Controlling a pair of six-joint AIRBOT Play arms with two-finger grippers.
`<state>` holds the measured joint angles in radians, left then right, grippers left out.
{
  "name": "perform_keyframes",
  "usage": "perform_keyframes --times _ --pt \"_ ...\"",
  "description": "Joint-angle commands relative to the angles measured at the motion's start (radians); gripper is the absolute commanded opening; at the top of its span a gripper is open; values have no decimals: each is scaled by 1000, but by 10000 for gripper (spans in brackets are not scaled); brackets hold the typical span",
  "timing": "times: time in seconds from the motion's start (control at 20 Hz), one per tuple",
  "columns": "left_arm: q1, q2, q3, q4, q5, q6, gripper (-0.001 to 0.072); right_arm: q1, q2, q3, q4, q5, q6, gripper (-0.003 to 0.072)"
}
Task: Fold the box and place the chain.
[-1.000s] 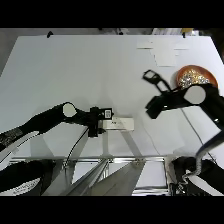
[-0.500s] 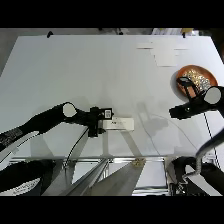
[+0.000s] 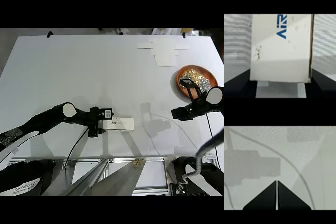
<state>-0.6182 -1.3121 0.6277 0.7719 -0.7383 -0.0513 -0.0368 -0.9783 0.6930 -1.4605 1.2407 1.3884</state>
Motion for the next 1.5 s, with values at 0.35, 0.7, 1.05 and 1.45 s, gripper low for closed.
perform_keyframes --times 0.35,0.7,1.05,1.45 --pt "223 349 1 263 -64 -495 311 -1 1 0 -1 2 2 15" --pt "634 629 -3 510 -84 -911 311 -1 1 0 -1 2 2 15" --pt "913 528 -87 526 -73 -1001 313 -1 1 0 -1 2 2 15" --pt "911 359 -141 539 -73 -1004 360 -1 1 0 -1 2 2 15"
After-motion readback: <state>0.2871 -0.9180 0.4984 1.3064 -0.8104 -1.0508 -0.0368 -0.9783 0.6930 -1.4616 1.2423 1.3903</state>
